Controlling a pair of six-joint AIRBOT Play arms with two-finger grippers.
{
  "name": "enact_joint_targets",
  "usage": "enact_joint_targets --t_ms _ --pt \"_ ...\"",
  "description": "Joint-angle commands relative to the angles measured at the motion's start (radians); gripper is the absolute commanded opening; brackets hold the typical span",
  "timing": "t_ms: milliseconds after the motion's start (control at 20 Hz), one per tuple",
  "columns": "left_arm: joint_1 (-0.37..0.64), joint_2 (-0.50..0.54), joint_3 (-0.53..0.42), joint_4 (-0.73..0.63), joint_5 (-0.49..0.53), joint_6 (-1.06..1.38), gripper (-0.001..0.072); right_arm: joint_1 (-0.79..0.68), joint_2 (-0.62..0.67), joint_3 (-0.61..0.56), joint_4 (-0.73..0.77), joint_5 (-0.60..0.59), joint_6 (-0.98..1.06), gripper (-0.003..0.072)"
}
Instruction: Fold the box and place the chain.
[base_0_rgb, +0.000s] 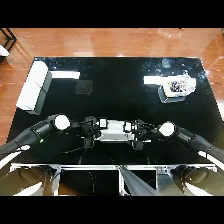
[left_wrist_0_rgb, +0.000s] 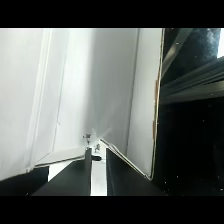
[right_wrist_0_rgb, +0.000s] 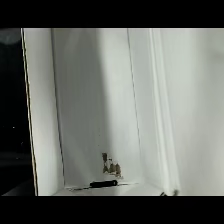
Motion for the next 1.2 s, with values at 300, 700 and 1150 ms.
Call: enact_joint_targets --t_ms 300,700,1150 --pt "-0.004 -0.005 0.000 -0.023 0.001 0.000 0.0266 0.001 0.000 0.000 0.001 0.000 0.001 0.0529" --pt "-0.004 -0.005 0.000 -0.023 -0.002 -0.001 0.0433 0.001 0.000 0.000 0.001 0.000 0.001 0.0529" --pt "0.076 0.085 0.000 0.042 -0.086 -0.180 0.0022 0.001 0.000 0.000 0.001 0.000 0.001 0.0529"
